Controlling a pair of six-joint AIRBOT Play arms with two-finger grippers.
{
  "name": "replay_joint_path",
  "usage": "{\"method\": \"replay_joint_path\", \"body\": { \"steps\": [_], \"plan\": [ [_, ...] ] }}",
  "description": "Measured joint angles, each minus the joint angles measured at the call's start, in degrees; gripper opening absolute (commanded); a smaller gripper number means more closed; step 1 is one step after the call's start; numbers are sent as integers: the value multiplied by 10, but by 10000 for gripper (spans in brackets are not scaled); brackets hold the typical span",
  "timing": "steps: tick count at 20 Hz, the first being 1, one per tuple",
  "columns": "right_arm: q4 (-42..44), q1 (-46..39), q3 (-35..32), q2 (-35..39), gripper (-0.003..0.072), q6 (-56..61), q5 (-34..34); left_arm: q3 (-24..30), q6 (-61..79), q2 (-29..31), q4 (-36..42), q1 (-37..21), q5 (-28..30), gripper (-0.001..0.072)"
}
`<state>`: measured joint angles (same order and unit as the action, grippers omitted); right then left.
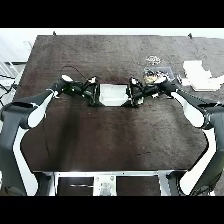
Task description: Fold the box and place the chain.
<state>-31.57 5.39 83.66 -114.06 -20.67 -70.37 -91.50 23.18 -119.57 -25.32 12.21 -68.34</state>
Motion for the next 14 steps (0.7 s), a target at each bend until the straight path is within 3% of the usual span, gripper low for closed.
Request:
{"method": "replay_joint_path", "body": {
  "steps": [8, 9, 10, 14],
  "plan": [
    [0, 0, 0, 0, 568, 0, 0, -6, -2, -9, 5, 12, 13, 693],
    [0, 0, 0, 0, 568, 0, 0, -6, -2, -9, 5, 14, 15, 533],
    [-1, 0, 0, 0, 568, 0, -2, -6, -5, -9, 7, 14, 19, 491],
    [0, 0, 0, 0, 568, 0, 0, -6, -5, -9, 5, 15, 20, 491]
  ]
}}
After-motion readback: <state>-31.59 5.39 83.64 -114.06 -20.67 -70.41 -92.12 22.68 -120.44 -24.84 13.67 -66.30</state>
